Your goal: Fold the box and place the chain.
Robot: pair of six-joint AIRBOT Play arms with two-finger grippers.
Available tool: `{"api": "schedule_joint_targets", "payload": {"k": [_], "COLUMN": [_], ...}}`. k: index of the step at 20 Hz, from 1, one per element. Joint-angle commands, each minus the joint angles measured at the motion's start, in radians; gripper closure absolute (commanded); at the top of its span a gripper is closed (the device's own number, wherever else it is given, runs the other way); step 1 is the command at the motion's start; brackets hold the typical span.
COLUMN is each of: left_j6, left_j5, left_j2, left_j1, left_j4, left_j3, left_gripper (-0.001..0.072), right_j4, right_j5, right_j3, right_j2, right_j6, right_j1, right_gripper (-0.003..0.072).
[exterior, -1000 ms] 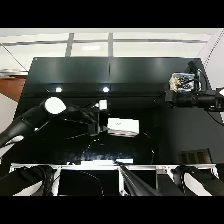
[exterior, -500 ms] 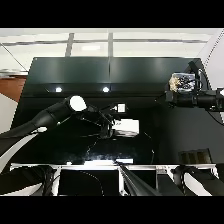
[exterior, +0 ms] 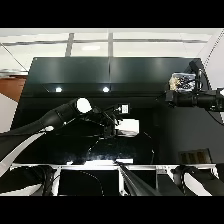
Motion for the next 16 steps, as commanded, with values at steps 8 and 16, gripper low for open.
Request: {"api": "schedule_joint_targets", "payload": {"k": [8, 16], "left_j6": [-0.016, -0.016], "left_j5": [0.047, 0.052], "left_j2": [0.006, -0.011], "left_j1": [0.0, -0.001], "left_j4": [0.003, 0.003], "left_j3": [0.005, 0.005], "left_gripper": [0.0006, 0.0006], "right_j4": [0.0, 0.0], "right_j5": [0.0, -0.001], "right_j3": [0.001, 0.001], "right_j2": [0.001, 0.001], "right_j6": [0.0, 0.0], "right_j1": [0.0, 0.0], "right_gripper": [0.0643, 0.0642]}}
